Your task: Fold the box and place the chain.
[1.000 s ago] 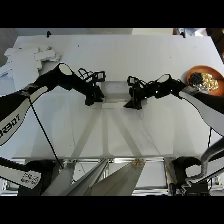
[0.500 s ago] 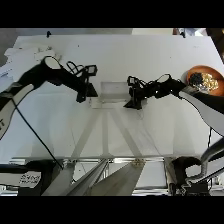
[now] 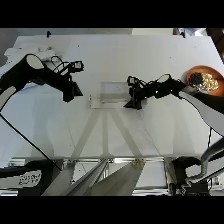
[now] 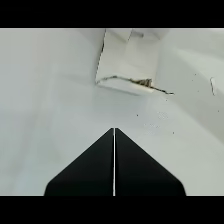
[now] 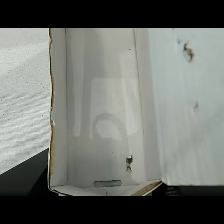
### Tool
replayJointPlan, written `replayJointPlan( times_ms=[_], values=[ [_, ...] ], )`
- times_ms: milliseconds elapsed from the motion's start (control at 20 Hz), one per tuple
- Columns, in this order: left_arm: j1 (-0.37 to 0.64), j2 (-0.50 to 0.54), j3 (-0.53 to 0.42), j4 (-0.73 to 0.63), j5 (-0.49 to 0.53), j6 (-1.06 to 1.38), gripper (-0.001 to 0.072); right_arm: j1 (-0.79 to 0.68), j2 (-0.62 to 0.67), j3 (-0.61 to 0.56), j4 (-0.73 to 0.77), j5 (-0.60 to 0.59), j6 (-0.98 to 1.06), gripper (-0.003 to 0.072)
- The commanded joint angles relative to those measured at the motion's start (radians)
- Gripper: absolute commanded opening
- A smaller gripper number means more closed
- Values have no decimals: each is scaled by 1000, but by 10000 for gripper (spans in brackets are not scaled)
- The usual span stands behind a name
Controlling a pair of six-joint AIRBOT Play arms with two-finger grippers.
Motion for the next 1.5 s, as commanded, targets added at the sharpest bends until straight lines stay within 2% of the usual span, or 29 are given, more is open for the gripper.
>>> replayJointPlan(
  times_ms=[0,200,650,1050,1300,1450],
  values=[
    [4,5,-122,23,111,-272,4,0,-1,0,0,0,0,375],
    [-3,5,-192,-35,161,-441,3,0,-1,0,0,0,0,375],
    [-155,5,-193,-49,279,-623,3,0,-1,0,0,0,0,375],
    [-156,6,-193,-91,288,-664,6,0,-1,0,0,0,0,375],
    [-121,12,-192,8,297,-711,4,0,-1,0,0,0,0,375],
    [-86,19,-193,16,293,-713,3,0,-1,0,0,0,0,375]
  ],
)
